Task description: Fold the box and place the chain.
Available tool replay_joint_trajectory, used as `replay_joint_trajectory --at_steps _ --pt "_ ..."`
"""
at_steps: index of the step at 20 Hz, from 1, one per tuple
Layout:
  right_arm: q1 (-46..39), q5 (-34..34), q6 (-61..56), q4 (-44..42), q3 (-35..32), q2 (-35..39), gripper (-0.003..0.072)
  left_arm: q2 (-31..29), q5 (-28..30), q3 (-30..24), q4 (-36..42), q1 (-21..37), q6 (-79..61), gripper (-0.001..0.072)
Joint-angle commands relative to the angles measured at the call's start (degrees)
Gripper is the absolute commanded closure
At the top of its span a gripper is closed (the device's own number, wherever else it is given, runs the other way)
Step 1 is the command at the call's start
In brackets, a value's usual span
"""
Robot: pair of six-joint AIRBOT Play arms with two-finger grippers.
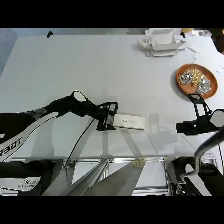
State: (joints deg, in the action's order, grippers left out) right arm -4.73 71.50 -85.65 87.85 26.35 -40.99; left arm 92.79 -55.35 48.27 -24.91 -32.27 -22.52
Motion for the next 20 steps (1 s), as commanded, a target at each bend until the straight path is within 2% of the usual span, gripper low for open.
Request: replay_joint_trajectory --at_steps 1,4,6,8,11,15,17,20 --pt "0.0 0.0 0.0 0.0 0.0 0.0 0.0669 -0.2 -1.2 0.1 0.5 0.0 0.0 0.0705" --pt "0.0 0.0 0.0 0.0 0.0 0.0 0.0669 -3.7 -1.6 0.1 0.2 1.2 3.1 0.0707" --pt "0.0 0.0 0.0 0.0 0.0 0.0 0.0669 -9.1 -0.4 0.1 -1.2 3.4 9.3 0.0707" --pt "0.0 0.0 0.0 0.0 0.0 0.0 0.0669 -16.0 3.9 0.1 -4.7 6.8 20.7 0.0706" --pt "0.0 0.0 0.0 0.0 0.0 0.0 0.0669 -26.9 9.8 0.1 -14.4 14.5 36.9 0.0706" --pt "0.0 0.0 0.0 0.0 0.0 0.0 0.0669 -37.8 9.8 0.1 -23.4 27.4 49.8 0.0702" --pt "0.0 0.0 0.0 0.0 0.0 0.0 0.0669 -40.6 9.5 0.1 -28.4 33.9 58.1 0.0702" --pt "0.0 0.0 0.0 0.0 0.0 0.0 0.0669 -41.0 9.5 0.0 -41.4 42.2 75.1 0.0701"
